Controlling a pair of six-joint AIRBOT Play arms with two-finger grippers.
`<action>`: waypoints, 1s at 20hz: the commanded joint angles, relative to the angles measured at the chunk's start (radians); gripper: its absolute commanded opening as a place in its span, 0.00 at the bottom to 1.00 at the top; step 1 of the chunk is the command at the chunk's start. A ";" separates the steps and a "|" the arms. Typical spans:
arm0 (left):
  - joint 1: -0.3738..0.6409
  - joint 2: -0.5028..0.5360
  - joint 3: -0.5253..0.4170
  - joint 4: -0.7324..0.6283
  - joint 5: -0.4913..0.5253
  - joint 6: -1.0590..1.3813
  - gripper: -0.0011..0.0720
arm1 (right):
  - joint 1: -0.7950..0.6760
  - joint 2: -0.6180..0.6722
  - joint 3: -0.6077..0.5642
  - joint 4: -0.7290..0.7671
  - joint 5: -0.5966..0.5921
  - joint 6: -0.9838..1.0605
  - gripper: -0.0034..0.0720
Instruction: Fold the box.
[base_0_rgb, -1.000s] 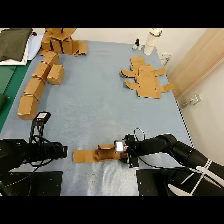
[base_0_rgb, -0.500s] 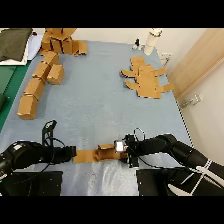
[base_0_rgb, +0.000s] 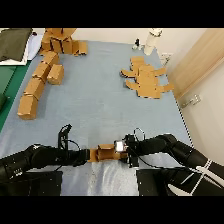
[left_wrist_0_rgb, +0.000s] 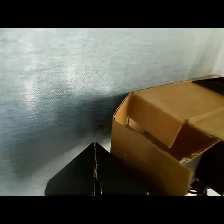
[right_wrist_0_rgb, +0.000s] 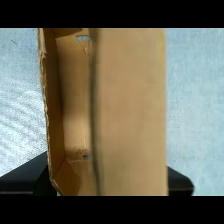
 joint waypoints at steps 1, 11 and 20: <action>-0.039 -0.012 0.024 -0.063 0.047 0.018 0.02 | 0.000 0.001 0.000 0.000 0.000 0.000 0.66; 0.015 -0.008 0.072 -0.031 -0.085 0.032 0.03 | 0.000 0.000 0.000 0.000 0.000 0.000 0.66; 0.065 0.046 0.072 -0.039 -0.119 0.044 0.43 | 0.000 0.001 0.000 0.000 0.000 0.000 0.66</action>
